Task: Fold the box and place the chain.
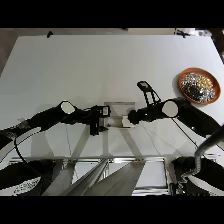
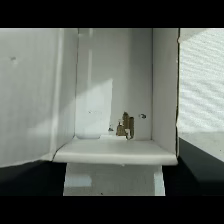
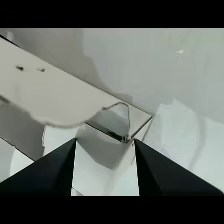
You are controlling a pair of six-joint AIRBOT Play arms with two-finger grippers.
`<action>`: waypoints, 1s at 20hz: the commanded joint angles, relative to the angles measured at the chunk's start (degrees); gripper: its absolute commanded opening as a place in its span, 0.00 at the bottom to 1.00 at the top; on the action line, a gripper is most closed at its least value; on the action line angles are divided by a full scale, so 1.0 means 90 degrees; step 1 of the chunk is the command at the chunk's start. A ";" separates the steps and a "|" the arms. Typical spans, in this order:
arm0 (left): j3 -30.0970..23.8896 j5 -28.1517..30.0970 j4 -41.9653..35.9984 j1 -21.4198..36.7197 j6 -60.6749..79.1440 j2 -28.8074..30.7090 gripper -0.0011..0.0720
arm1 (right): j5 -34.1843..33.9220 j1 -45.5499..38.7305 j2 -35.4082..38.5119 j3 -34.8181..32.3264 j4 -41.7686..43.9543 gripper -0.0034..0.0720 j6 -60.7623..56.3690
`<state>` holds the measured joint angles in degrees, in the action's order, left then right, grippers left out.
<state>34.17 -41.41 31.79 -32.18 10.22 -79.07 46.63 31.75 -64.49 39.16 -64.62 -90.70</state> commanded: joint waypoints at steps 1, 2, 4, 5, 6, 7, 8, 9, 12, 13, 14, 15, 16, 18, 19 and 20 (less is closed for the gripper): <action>0.0000 0.0000 0.0000 -0.0005 0.0002 -0.0002 0.32 | 0.0325 0.0335 -0.0403 0.0265 -0.0517 0.58 -0.0743; 0.0000 0.0000 0.0000 -0.0005 0.0002 -0.0002 0.32 | 0.0415 0.0440 -0.0566 0.0350 -0.0537 0.58 -0.0782; 0.0000 0.0000 0.0000 -0.0005 0.0002 -0.0002 0.32 | 0.0379 0.0568 -0.0697 0.0461 -0.0593 0.58 -0.1059; 0.0000 0.0002 0.0000 -0.0005 0.0002 -0.0002 0.32 | 0.0374 0.0593 -0.0704 0.0498 -0.0673 0.58 -0.1144; 0.0000 0.0000 0.0000 -0.0005 0.0002 -0.0002 0.32 | 0.0403 0.0593 -0.0707 0.0505 -0.0707 0.58 -0.1229; 0.0000 0.0002 0.0000 -0.0005 0.0002 -0.0002 0.32 | 0.0471 0.0593 -0.0707 0.0505 -0.0789 0.58 -0.1392; 0.0000 0.0000 0.0000 -0.0005 0.0002 -0.0002 0.32 | 0.0571 0.0593 -0.0707 0.0505 -0.0899 0.58 -0.1540; 0.0000 0.0000 -0.0002 -0.0005 0.0002 -0.0002 0.32 | 0.0678 0.0612 -0.0707 0.0505 -0.1035 0.58 -0.1702; 0.0000 0.0000 0.0000 -0.0005 0.0002 -0.0002 0.32 | 0.0787 0.0792 -0.0716 0.0505 -0.1666 0.58 -0.2472; 0.0000 0.0002 0.0000 -0.0005 0.0002 -0.0002 0.32 | 0.0763 0.0855 -0.0746 0.0508 -0.1817 0.58 -0.2771; 0.0000 0.0000 0.0000 -0.0005 0.0002 -0.0002 0.32 | 0.0709 0.0920 -0.0806 0.0512 -0.1897 0.58 -0.3087; 0.0000 0.0002 0.0000 -0.0005 0.0002 -0.0002 0.32 | 0.0704 0.0988 -0.0906 0.0566 -0.1943 0.58 -0.3274; 0.0000 0.0000 0.0000 -0.0005 0.0002 -0.0002 0.32 | 0.0755 0.1052 -0.1032 0.0665 -0.1987 0.58 -0.3283; 0.0000 0.0000 0.0000 -0.0005 0.0002 -0.0002 0.32 | 0.0923 0.1158 -0.1319 0.0935 -0.2042 0.58 -0.3291; 0.0000 0.0000 0.0000 -0.0005 0.0002 -0.0002 0.32 | 0.0998 0.1214 -0.1464 0.1069 -0.2084 0.58 -0.3347; 0.0000 0.0000 0.0000 -0.0005 0.0002 -0.0002 0.32 | 0.1059 0.1273 -0.1615 0.1195 -0.2137 0.58 -0.3427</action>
<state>34.15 -41.43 31.79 -32.21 10.22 -79.07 54.35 41.78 -75.94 47.24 -81.89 -118.74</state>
